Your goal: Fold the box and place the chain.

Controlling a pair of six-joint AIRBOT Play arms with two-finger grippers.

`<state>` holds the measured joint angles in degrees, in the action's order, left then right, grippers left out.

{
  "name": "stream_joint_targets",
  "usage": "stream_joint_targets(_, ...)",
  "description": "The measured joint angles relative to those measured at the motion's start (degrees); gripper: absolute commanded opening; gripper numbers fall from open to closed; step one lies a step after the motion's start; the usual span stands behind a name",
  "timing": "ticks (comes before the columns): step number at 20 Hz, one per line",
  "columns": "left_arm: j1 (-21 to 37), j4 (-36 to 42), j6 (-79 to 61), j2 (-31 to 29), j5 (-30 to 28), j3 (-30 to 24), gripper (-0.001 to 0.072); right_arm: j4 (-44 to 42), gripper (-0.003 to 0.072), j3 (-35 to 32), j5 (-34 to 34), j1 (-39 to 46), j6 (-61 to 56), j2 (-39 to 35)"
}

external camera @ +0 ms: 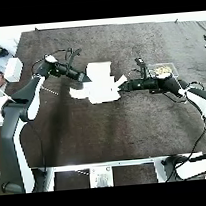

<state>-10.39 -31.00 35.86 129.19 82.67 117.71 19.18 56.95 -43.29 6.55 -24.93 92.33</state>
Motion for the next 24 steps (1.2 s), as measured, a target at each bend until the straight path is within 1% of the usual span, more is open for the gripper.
stream_joint_targets(5,0.0,0.1,-10.7,0.0,1.6,0.0,0.0012,-0.1,0.028,0.0,1.7,3.2,0.6,-4.2)
stream_joint_targets(10,0.0,0.0,-23.9,0.0,2.3,0.0,0.0005,0.3,0.028,0.0,2.0,6.4,0.7,-9.4)
stream_joint_targets(15,0.4,0.3,-35.9,-0.6,4.3,-0.4,0.0006,2.3,0.028,-0.9,1.8,7.1,0.1,-11.0)
stream_joint_targets(17,0.9,1.7,-39.8,-1.4,3.3,-2.1,0.0005,2.6,0.028,-1.7,1.7,7.2,-0.1,-11.1)
stream_joint_targets(24,1.7,4.6,-49.3,-3.4,-4.0,-8.5,0.0006,3.2,0.0279,-2.9,2.4,6.6,-0.3,-11.3)
